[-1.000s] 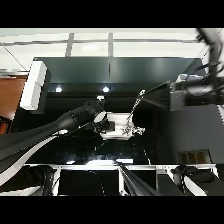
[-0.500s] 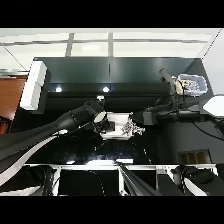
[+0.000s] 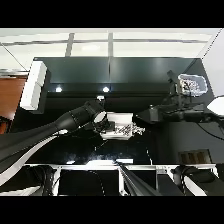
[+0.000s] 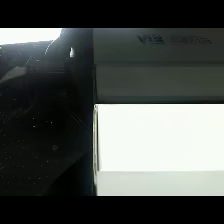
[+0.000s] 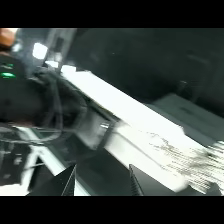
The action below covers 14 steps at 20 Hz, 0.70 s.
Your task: Fold the box and place the chain.
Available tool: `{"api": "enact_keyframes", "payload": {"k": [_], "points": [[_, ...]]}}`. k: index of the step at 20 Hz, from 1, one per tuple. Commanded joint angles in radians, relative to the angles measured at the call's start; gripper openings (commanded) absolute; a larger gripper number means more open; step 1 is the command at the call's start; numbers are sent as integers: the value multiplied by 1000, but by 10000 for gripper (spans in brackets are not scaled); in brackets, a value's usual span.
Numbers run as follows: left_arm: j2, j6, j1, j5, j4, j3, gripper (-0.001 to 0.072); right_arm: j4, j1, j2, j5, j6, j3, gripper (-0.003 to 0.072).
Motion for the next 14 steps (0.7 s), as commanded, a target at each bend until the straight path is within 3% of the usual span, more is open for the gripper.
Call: {"api": "enact_keyframes", "payload": {"k": [1,3,8,12,13,14], "points": [[0,2,0,0,0,0,35,-206,-131,28,74,-31,-14,390],[0,2,0,0,0,0,35,-277,-159,30,19,-91,-59,373],[0,2,0,0,0,0,35,-245,-72,22,-302,-177,-248,385],[0,2,0,0,0,0,35,-255,51,7,-407,-333,-313,402],[0,2,0,0,0,0,35,-262,78,6,-409,-401,-313,671],[0,2,0,0,0,0,35,-290,94,5,-407,-438,-312,713]]}}
